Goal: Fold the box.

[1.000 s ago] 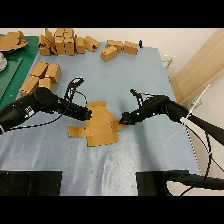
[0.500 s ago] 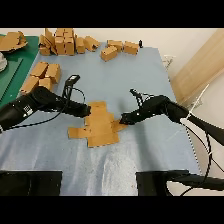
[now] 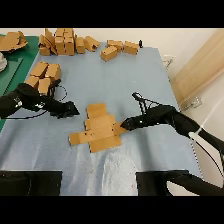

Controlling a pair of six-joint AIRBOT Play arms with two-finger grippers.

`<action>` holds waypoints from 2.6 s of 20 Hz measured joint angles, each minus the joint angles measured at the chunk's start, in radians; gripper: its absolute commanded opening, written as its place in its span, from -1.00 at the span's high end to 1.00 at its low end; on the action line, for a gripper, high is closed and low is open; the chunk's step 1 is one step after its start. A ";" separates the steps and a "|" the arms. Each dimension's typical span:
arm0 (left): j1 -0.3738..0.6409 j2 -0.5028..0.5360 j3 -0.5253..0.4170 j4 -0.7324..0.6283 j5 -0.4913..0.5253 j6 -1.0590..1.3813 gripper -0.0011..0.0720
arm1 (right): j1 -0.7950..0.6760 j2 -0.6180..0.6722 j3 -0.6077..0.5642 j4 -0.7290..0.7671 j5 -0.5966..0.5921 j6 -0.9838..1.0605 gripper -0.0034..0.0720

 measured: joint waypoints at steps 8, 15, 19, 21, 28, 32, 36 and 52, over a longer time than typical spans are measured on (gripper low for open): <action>0.007 -0.148 -0.001 -0.156 -0.085 0.177 -0.18 | 0.162 0.066 -0.045 0.003 0.098 -0.024 0.90; -0.010 -0.206 -0.002 -0.301 -0.153 0.323 -0.17 | 0.200 0.070 -0.048 -0.001 0.122 0.005 0.90; -0.012 -0.216 -0.002 -0.327 -0.206 0.359 0.23 | 0.202 0.071 -0.048 -0.001 0.127 0.011 0.90; -0.010 -0.217 -0.002 -0.326 -0.216 0.372 0.23 | 0.202 0.071 -0.048 -0.005 0.128 0.016 0.90; 0.023 -0.219 -0.002 -0.263 -0.308 0.391 0.22 | 0.203 0.071 -0.048 -0.024 0.133 0.033 0.90; 0.036 -0.219 -0.003 -0.247 -0.337 0.399 0.22 | 0.203 0.071 -0.048 -0.031 0.137 0.042 0.90; 0.027 -0.222 -0.014 -0.244 -0.315 0.405 0.23 | 0.203 0.071 -0.048 -0.036 0.146 0.050 0.90; -0.006 -0.242 -0.020 -0.326 -0.237 0.481 0.69 | 0.203 0.071 -0.048 -0.042 0.156 0.060 0.90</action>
